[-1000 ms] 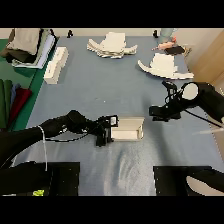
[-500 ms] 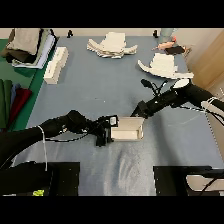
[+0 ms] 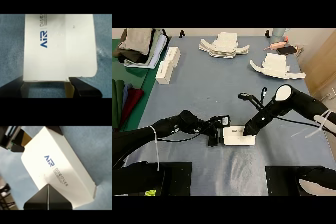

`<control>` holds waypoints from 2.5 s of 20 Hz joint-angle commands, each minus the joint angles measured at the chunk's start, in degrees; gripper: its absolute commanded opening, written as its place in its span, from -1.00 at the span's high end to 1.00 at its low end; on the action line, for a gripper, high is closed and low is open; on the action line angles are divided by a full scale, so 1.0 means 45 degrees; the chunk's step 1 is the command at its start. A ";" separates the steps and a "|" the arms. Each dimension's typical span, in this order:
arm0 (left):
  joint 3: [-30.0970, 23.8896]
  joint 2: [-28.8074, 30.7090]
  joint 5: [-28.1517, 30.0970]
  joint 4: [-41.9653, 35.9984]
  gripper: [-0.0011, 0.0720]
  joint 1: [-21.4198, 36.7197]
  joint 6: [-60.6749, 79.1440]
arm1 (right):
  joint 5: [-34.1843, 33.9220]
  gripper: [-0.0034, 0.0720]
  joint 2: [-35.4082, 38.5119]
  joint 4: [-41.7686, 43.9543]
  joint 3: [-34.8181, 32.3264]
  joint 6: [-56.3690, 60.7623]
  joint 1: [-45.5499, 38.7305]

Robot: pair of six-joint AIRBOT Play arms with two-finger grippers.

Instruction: Fold the box.

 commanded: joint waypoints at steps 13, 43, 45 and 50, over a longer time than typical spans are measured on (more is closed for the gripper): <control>0.0010 0.0010 0.0000 0.0005 -0.46 0.0005 0.0000 | -0.6300 0.91 0.4415 -0.3245 -0.2443 -0.2205 0.3871; 0.0010 0.0010 0.0000 0.0005 -0.46 0.0005 0.0000 | -1.0671 -0.40 0.6198 -0.4566 -0.5649 -0.5950 0.4624; 0.0010 0.0010 0.0000 0.0005 -0.46 0.0005 0.0000 | -1.0671 -0.40 0.6407 -0.4590 -0.5649 -0.5950 0.4624; 0.0010 0.0010 0.0005 0.0005 -0.46 0.0005 0.0000 | -1.1064 -0.40 0.6450 -0.4619 -0.5649 -0.6169 0.4624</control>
